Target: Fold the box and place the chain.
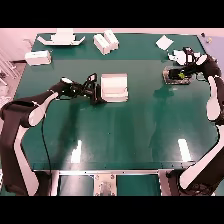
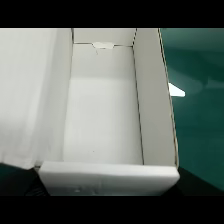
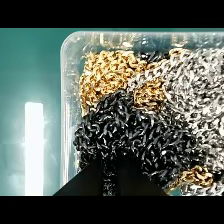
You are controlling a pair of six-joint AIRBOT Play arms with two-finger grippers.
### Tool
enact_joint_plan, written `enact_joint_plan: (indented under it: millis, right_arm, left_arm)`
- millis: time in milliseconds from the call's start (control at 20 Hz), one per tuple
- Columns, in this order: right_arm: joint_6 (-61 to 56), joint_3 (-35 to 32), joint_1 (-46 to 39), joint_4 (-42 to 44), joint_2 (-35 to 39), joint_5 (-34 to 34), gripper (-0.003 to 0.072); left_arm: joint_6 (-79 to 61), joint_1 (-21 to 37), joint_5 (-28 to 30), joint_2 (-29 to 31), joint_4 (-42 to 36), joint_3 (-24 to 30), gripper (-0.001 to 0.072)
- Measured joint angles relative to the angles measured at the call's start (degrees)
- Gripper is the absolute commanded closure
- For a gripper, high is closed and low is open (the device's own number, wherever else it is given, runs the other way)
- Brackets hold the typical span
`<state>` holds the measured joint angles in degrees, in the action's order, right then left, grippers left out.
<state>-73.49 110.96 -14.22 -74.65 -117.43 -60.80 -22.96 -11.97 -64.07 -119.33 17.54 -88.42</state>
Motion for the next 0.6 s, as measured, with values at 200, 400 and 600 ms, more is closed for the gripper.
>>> enact_joint_plan:
  millis: [200,400,600]
  right_arm:
    - [0.0,0.7,0.8,-0.7,0.2,-1.7,0.0677]
    - [-0.3,1.5,1.7,-2.5,3.9,-2.0,0.0677]
    - [-0.9,1.8,2.3,-5.4,9.3,-2.3,0.0677]
  left_arm:
    - [0.0,0.0,0.0,0.0,0.0,0.0,0.0077]
    - [0.0,0.0,0.0,0.0,0.0,0.0,0.0077]
    - [0.0,0.0,0.0,0.0,0.0,0.0,0.0077]
